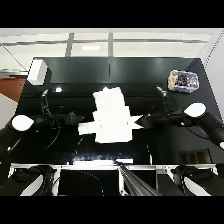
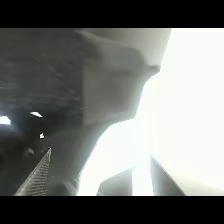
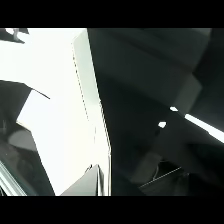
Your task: Fold the box and place the chain.
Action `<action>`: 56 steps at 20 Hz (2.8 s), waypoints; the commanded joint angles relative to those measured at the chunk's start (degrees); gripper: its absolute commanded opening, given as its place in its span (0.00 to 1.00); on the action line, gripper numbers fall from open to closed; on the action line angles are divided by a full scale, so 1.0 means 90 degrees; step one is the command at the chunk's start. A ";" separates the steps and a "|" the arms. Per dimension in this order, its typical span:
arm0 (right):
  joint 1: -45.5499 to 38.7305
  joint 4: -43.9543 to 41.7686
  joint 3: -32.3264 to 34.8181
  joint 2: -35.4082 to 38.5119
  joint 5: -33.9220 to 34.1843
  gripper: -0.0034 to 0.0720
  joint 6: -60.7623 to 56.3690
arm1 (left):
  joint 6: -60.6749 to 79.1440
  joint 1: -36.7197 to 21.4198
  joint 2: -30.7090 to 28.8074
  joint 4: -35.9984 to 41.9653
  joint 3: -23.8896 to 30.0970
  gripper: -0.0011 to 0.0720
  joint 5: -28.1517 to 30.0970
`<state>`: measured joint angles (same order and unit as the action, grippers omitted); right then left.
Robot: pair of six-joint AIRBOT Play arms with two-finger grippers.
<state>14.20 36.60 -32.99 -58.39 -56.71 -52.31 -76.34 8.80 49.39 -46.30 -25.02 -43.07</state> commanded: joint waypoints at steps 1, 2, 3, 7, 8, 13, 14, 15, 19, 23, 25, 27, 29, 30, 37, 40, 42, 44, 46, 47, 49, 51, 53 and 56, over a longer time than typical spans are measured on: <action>0.0848 0.0002 0.0163 0.0114 0.0663 0.12 -0.0177 | 0.2742 -0.0442 0.1127 0.2412 -0.0075 0.97 -0.1042; 0.0913 0.0002 0.0163 0.0114 0.0661 0.12 -0.0219 | 0.3708 -0.0546 0.1491 0.3007 -0.0121 0.97 -0.1596; 0.0937 0.0000 0.0163 0.0114 0.0653 0.12 -0.0240 | 0.4359 -0.0561 0.1848 0.3356 -0.0165 0.97 -0.1836; 0.0937 -0.0019 0.0163 0.0114 0.0631 0.12 -0.0335 | 0.5370 -0.0352 0.3058 0.3589 -0.0498 0.97 -0.1982; 0.0937 -0.0019 0.0163 0.0114 0.0590 0.12 -0.0379 | 0.5761 -0.0325 0.3317 0.3568 -0.0619 0.97 -0.2225; 0.0937 -0.0019 0.0163 0.0114 0.0437 0.12 -0.0430 | 0.7448 -0.0308 0.4107 0.3500 -0.1095 0.85 -0.3407; 0.0937 -0.0017 0.0163 0.0114 0.0430 0.12 -0.0430 | 0.7480 -0.0308 0.4170 0.3383 -0.1207 0.78 -0.3461; 0.0937 -0.0015 0.0163 0.0114 0.0430 0.12 -0.0430 | 0.7470 -0.0308 0.4211 0.3189 -0.1331 0.73 -0.3485; 0.0937 0.0005 0.0163 0.0114 0.0444 0.12 -0.0430 | 0.7417 -0.0308 0.4522 0.2645 -0.1770 0.40 -0.4007; 0.0935 0.0005 0.0163 0.0114 0.0444 0.12 -0.0457 | 0.7422 -0.0306 0.4646 0.2625 -0.1957 0.40 -0.4192; 0.0937 0.0005 0.0163 0.0114 0.0444 0.12 -0.0476 | 0.7424 -0.0306 0.4646 0.2276 -0.2001 0.40 -0.4277; 0.0937 0.0005 0.0163 0.0114 0.0449 0.12 -0.0476 | 0.7412 -0.0306 0.4646 0.1882 -0.2004 0.40 -0.4223; 0.0937 0.0005 0.0163 0.0114 0.0452 0.12 -0.0476 | 0.7412 -0.0301 0.4646 0.1787 -0.2004 0.39 -0.4211; 0.0937 0.0005 0.0163 0.0114 0.0452 0.12 -0.0478 | 0.7412 -0.0289 0.4646 0.1812 -0.2006 0.27 -0.4206; 0.0809 0.0308 0.0143 0.0117 0.0350 0.97 -0.0663 | 0.7458 -0.0134 0.4551 0.1792 -0.2016 0.04 -0.4260; 0.0053 0.1404 -0.0313 0.0119 -0.0811 0.97 -0.0695 | 0.7436 0.0151 0.4182 0.1702 -0.2013 0.04 -0.3942; -0.0617 0.2249 -0.0804 0.0124 -0.1605 0.97 -0.0692 | 0.7439 0.0578 0.3699 0.1416 -0.2013 0.04 -0.3320; -0.1236 0.3048 -0.1268 0.0124 -0.1909 0.97 -0.0678 | 0.7461 0.1212 0.3028 0.1052 -0.2013 0.04 -0.2390; -0.1664 0.4112 -0.1496 0.0124 -0.1549 0.97 -0.0646 | 0.7747 0.1824 0.2409 0.0792 -0.1994 0.04 -0.1299; -0.1800 0.4741 -0.1506 0.0121 -0.1226 0.97 -0.0644 | 0.8007 0.2052 0.2234 0.0733 -0.1970 0.04 -0.0826; -0.1892 0.5751 -0.1503 0.0121 -0.0661 0.97 -0.0648 | 0.8466 0.2373 0.2200 0.0641 -0.1957 0.04 -0.0274; -0.1892 0.5931 -0.1503 0.0109 -0.0391 0.97 -0.0641 | 0.8444 0.2429 0.2443 0.0333 -0.1953 0.05 -0.0233; -0.1880 0.5634 -0.1503 0.0107 0.0044 0.97 -0.0648 | 0.8133 0.2395 0.2693 0.0112 -0.1938 0.05 -0.0330; -0.1877 0.3954 -0.1387 0.0102 0.0359 0.97 0.0172 | 0.8102 0.2378 0.3024 0.0114 -0.1933 0.05 -0.0539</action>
<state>-2.44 81.45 -46.00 -57.45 -57.60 -56.73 -2.98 29.76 74.46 -43.70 -42.48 -47.90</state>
